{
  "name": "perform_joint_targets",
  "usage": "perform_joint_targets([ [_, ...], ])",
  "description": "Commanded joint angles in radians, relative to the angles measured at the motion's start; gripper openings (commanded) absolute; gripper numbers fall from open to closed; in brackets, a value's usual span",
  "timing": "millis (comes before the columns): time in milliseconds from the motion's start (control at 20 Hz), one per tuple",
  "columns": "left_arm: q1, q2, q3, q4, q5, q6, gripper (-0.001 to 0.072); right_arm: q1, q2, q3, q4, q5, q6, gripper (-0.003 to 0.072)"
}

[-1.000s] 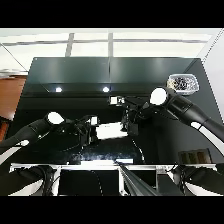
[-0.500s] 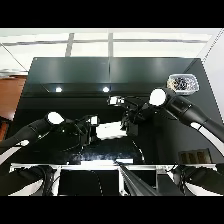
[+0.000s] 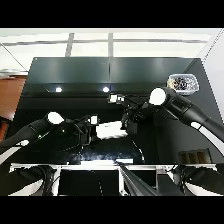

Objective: Fold the box and place the chain.

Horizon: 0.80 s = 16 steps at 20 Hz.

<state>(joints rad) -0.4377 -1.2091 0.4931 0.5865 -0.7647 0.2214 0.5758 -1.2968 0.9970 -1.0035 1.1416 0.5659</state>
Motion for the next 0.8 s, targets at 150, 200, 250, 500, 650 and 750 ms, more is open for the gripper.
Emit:
perform_joint_targets([
  [150,0.0,-0.001,0.0,0.0,-0.002,0.001,0.0404,0.001,0.0,0.002,-0.003,0.006,0.019,0.0694],
  [200,0.0,-0.001,0.0,0.0,-0.002,0.001,0.0404,0.001,0.0,0.002,-0.002,0.006,0.019,0.0694],
  [250,0.0,-0.001,0.0,0.0,-0.002,0.001,0.0404,0.001,0.0,0.002,-0.004,0.006,0.019,0.0694],
  [500,0.0,-0.001,0.0,0.0,-0.002,0.001,0.0404,0.023,-0.017,0.002,-0.091,-0.023,0.084,0.0499],
  [650,0.0,-0.001,0.0,0.0,-0.002,0.001,0.0404,0.027,-0.022,0.002,-0.088,-0.032,0.093,0.0467],
  [750,0.0,-0.001,0.0,0.0,-0.002,0.001,0.0404,0.027,-0.022,0.002,-0.088,-0.032,0.093,0.0467],
])
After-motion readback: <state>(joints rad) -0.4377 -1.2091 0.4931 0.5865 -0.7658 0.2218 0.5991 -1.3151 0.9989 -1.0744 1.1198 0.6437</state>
